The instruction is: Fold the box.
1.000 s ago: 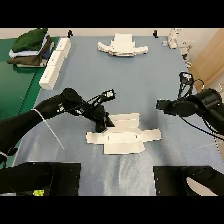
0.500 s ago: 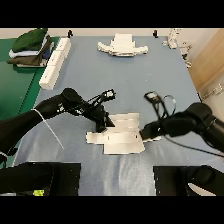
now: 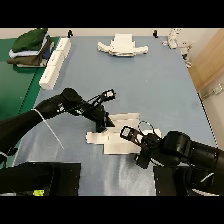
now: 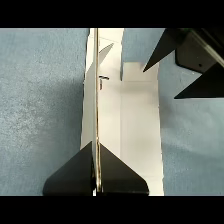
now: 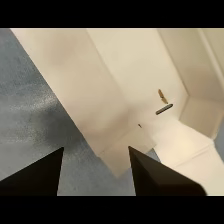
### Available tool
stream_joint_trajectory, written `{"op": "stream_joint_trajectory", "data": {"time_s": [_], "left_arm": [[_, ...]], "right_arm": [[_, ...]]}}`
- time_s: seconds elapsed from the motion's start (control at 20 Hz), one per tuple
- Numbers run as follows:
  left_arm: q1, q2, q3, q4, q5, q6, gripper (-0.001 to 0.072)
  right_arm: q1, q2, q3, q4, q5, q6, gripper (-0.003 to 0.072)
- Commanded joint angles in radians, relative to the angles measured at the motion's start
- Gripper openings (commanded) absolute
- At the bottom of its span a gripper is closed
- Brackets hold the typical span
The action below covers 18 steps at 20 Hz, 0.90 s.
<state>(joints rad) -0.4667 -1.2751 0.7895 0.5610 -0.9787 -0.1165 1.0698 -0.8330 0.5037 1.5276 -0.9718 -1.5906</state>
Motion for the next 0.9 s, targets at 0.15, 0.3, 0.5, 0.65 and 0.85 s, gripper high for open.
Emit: {"op": "stream_joint_trajectory", "data": {"time_s": [0.15, 0.3, 0.5, 0.65, 0.85], "left_arm": [[0.000, 0.001, 0.000, 0.000, 0.000, 0.000, 0.0011], [0.000, 0.001, 0.000, 0.000, 0.000, 0.000, 0.0010], [0.000, 0.001, 0.000, 0.000, 0.000, 0.000, 0.0011], [0.000, 0.001, 0.000, 0.000, 0.000, 0.000, 0.0011], [0.000, 0.001, 0.000, 0.000, 0.000, 0.000, 0.0010]], "right_arm": [[0.019, -0.069, -0.003, -0.116, 0.100, -0.003, 0.0605], [0.019, -0.064, 0.036, -0.229, 0.099, 0.139, 0.0605], [0.019, -0.064, 0.090, -0.319, 0.093, 0.303, 0.0587], [0.019, -0.063, 0.098, -0.319, 0.071, 0.303, 0.0587], [0.019, -0.063, 0.099, -0.316, 0.028, 0.312, 0.0589]]}}
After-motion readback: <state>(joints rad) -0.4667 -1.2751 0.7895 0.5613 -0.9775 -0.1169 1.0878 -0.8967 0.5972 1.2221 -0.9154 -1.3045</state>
